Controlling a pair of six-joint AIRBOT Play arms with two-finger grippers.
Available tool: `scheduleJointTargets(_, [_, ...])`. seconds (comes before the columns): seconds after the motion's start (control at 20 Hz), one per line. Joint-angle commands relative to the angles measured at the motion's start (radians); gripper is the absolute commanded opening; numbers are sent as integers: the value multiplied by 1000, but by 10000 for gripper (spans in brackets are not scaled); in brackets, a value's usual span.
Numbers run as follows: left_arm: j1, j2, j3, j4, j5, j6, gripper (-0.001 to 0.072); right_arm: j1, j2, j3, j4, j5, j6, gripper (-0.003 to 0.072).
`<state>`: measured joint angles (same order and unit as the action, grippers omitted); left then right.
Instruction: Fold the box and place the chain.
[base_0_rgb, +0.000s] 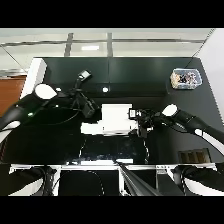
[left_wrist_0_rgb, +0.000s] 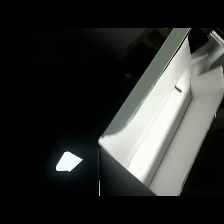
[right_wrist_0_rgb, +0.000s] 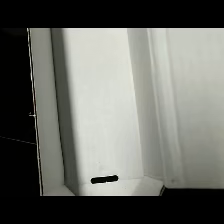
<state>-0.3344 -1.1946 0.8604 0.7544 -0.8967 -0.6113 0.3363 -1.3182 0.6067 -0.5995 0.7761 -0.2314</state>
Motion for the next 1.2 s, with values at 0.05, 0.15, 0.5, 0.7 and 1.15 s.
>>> scheduleJointTargets(0.05, [43,180,-90,76,-31,68,24,0,0,0,0,-2,0,242])
scheduleJointTargets(0.15, [40,174,-173,76,-75,172,24,0,0,0,0,-1,0,243])
scheduleJointTargets(0.5, [-61,51,-294,77,100,637,709,0,0,0,0,-2,0,243])
scheduleJointTargets(0.7, [-155,-6,-294,78,241,691,709,0,0,0,0,-2,0,243])
scheduleJointTargets(1.15, [-171,-29,-246,25,196,616,688,0,0,0,0,-2,0,243])
